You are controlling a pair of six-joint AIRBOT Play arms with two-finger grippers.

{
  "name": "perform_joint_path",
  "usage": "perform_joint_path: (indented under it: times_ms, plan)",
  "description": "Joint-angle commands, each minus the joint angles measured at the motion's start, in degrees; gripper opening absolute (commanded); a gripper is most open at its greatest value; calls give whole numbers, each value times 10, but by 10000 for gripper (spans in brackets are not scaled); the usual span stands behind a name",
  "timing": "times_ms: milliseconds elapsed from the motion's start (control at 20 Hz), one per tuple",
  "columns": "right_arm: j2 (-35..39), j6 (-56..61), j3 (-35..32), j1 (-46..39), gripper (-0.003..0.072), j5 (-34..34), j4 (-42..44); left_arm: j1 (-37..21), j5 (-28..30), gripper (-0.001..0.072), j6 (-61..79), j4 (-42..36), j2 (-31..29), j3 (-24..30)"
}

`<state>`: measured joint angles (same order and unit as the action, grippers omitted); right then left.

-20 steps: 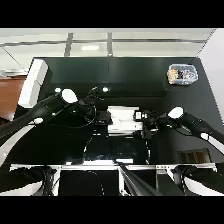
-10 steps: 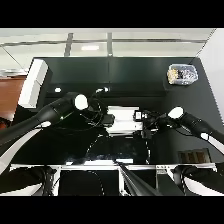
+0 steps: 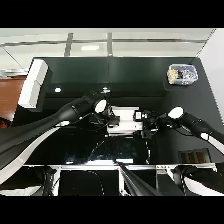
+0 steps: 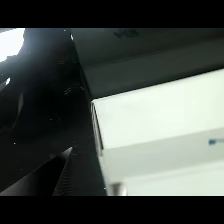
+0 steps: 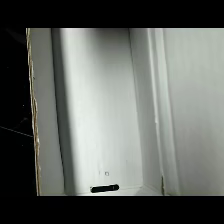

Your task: Fold the box and place the chain.

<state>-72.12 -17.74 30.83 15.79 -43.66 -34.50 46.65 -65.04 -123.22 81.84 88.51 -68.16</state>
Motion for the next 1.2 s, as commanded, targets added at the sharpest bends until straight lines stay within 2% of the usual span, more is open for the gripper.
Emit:
perform_joint_path:
  times_ms: [0,150,800,950,1150]
  plan:
    - [0,0,0,0,136,0,0,24,-31,387,-74,28,24,-28]
    - [0,0,0,0,136,0,0,35,-31,387,-125,52,28,-29]
    - [0,0,0,0,136,0,0,27,-12,378,-125,44,41,-29]
    - [0,0,0,0,136,0,0,26,-11,26,-124,44,41,-29]
    - [0,0,0,0,136,0,0,25,-11,27,-124,44,41,-29]
